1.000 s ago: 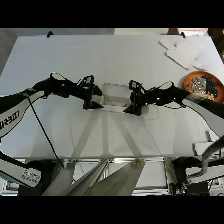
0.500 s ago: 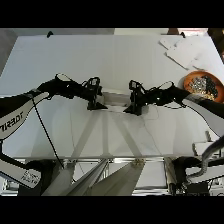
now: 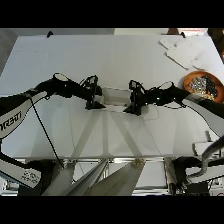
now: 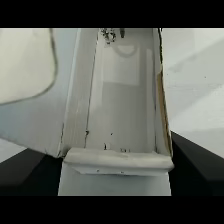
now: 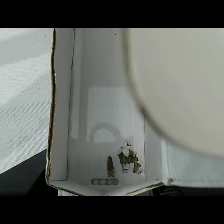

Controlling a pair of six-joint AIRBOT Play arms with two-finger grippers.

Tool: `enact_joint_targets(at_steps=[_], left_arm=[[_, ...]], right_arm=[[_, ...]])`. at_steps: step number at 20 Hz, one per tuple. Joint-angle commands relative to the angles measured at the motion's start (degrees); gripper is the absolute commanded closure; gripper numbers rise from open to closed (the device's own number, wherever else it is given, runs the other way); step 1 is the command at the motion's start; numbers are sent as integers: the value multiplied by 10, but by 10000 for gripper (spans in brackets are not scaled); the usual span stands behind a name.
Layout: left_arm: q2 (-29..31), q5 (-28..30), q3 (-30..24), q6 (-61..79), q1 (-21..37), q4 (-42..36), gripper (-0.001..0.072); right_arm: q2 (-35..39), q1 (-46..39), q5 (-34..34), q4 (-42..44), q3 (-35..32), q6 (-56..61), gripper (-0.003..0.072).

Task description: Fold the box and place the chain.

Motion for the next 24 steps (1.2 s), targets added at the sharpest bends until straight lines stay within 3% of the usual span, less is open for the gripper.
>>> enact_joint_targets(at_steps=[1, 4, 18, 19, 21, 24], left_arm=[[0, 5, 1, -8, 0, 13, 74], [4, 23, 1, -10, -9, 75, 74], [4, 50, 1, 13, -27, 56, 78], [4, 50, 1, 13, -27, 56, 95], [5, 50, 1, 13, -27, 56, 338], [5, 50, 1, 13, -27, 56, 333]], right_arm=[[0, 0, 1, 0, 0, 0, 224], [0, 0, 1, 0, 0, 0, 224], [0, 0, 1, 0, 0, 0, 224], [0, 0, 1, 0, 0, 0, 224], [0, 0, 1, 0, 0, 0, 224], [0, 0, 1, 0, 0, 0, 224]])
